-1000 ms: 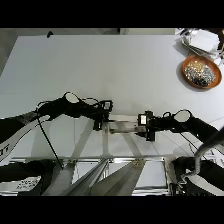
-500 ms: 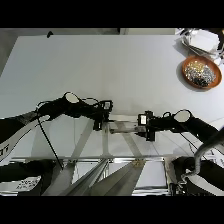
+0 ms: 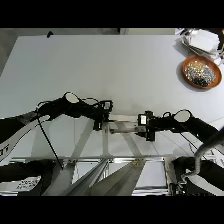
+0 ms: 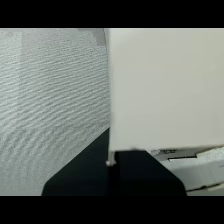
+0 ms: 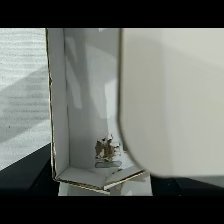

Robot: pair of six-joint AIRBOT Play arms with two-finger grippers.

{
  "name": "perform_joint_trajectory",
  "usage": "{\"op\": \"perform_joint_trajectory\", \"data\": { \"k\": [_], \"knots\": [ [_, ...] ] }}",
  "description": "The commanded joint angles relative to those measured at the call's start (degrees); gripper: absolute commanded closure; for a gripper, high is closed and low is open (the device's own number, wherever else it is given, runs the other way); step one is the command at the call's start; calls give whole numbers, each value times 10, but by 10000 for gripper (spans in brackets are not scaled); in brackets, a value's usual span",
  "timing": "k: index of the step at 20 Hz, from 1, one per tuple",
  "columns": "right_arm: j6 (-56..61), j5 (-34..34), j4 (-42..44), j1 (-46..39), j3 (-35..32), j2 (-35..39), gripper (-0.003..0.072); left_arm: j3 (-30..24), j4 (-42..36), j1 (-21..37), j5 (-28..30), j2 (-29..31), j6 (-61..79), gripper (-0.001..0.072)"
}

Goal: Fold the box and place the chain.

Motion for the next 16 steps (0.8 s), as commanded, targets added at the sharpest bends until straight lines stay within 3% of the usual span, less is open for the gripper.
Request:
{"op": "perform_joint_trajectory", "data": {
  "k": [1, 3, 4, 6, 10, 12, 14, 16],
  "knots": [
    [0, 0, 0, 0, 0, 0, 220, 0, 0, 0, 0, 0, 0, 697],
    [0, 0, 0, 0, 0, 0, 220, 0, 0, 0, 0, 0, 0, 694],
    [0, 0, 0, 0, 0, 0, 220, 0, 0, 0, 0, 0, 0, 646],
    [0, 0, 0, 0, 0, 0, 220, 0, 0, 0, 0, 0, 0, 319],
    [0, 0, 0, 0, 0, 0, 220, 0, 0, 1, 1, 3, 0, 291],
    [0, 0, 0, 0, 0, 0, 220, 0, 0, 4, 10, 14, -4, 130],
    [0, 0, 0, 0, 0, 0, 220, 0, 7, 9, 29, 31, -15, 39],
    [0, 0, 0, 0, 0, 0, 220, 0, 12, 19, 37, 49, -15, 21]
  ]
}}
